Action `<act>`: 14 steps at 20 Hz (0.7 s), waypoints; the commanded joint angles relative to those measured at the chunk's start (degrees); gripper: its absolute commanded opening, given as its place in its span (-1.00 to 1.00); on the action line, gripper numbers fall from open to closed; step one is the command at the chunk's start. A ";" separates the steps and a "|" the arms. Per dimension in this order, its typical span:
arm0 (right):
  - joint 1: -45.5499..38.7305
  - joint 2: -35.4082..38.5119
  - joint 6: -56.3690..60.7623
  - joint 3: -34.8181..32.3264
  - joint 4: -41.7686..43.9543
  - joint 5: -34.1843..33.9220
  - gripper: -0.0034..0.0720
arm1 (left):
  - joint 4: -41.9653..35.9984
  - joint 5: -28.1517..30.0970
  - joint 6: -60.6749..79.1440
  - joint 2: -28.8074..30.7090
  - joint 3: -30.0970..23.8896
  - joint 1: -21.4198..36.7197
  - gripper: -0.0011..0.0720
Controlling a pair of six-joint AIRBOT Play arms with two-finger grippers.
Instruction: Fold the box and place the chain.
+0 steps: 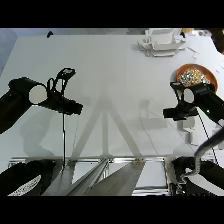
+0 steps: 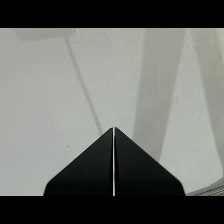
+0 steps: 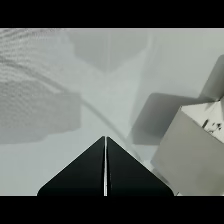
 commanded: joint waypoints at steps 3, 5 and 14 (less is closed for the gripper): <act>-0.13 0.04 0.35 11.78 -14.78 2.89 -0.87 | 0.02 0.00 0.02 -0.04 0.00 0.00 -0.94; -0.13 0.04 0.24 13.73 -22.34 4.66 -0.87 | 0.02 0.00 0.02 -0.04 0.00 0.00 -0.94; -20.98 -0.74 -1.60 13.53 -22.21 10.14 0.54 | 0.02 0.00 0.02 -0.04 0.00 0.00 -0.94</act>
